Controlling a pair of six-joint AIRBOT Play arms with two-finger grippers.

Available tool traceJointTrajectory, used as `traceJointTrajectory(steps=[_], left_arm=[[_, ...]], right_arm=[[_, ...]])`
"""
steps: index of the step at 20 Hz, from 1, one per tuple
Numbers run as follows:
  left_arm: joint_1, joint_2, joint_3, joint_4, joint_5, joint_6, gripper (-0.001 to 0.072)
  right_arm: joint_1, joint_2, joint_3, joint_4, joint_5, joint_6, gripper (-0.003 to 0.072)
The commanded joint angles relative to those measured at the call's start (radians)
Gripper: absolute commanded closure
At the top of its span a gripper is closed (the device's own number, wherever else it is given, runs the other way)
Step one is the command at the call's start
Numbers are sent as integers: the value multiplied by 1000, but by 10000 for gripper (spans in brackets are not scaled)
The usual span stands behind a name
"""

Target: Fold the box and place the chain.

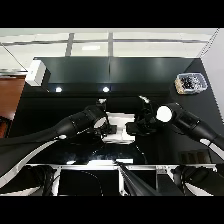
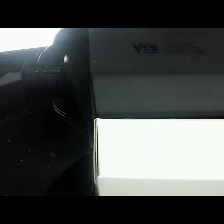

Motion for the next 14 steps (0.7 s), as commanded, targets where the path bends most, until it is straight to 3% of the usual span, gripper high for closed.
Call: traceJointTrajectory(steps=[1,5,7,11,12,13,14], left_arm=[[0,1,1,0,-1,2,682],[0,1,1,0,0,2,682],[0,1,1,0,0,2,682],[0,1,1,0,0,2,681],[0,1,1,0,0,2,682],[0,1,1,0,-1,2,682],[0,1,1,0,-1,2,682]], right_arm=[[1,-1,1,0,-15,20,324],[2,-6,1,0,-15,19,305],[11,-21,1,-2,2,19,127],[38,-51,1,-7,-28,20,154],[37,-56,1,-8,-36,20,229],[37,-61,1,-16,-45,22,230],[38,-63,1,-29,-50,32,290]])
